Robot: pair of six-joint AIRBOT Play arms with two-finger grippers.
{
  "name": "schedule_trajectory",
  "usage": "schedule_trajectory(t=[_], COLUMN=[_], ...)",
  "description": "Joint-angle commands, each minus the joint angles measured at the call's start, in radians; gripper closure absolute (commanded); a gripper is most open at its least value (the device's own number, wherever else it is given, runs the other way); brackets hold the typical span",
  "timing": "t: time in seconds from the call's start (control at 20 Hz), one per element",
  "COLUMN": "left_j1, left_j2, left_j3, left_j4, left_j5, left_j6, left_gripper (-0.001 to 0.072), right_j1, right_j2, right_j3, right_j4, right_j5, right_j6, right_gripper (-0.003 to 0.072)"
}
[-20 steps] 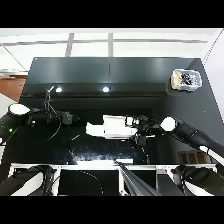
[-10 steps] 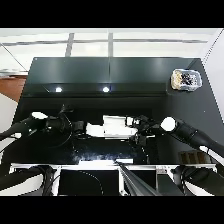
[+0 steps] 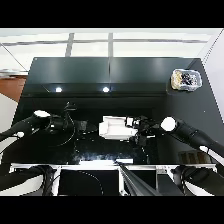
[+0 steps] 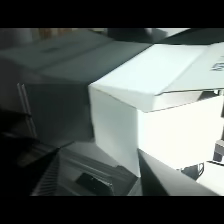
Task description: Fold the box and place the chain.
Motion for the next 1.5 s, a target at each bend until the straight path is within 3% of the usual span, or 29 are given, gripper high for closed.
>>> schedule_trajectory(t=[0.0, 0.35, 0.65, 1.45], left_j1=[-0.004, -0.114, -0.189, -0.351], left_j2=[0.025, 0.029, 0.029, 0.029], left_j3=[0.016, 0.033, 0.108, 0.296], left_j4=[-0.009, -0.019, 0.021, 0.484], left_j5=[-0.045, 0.032, 0.079, 0.101], left_j6=[0.014, 0.014, -0.057, -0.613], left_gripper=[0.0098, 0.0099, 0.0110, 0.0112], right_j1=[0.001, 0.001, 0.001, 0.001], right_j2=[0.000, 0.000, 0.000, 0.000], right_j3=[0.000, 0.000, 0.000, 0.000], right_j4=[0.001, 0.001, 0.001, 0.001], right_j5=[0.005, 0.005, 0.005, 0.005], right_j6=[0.002, 0.002, 0.002, 0.002], right_gripper=[0.0260, 0.0260, 0.0260, 0.0260])
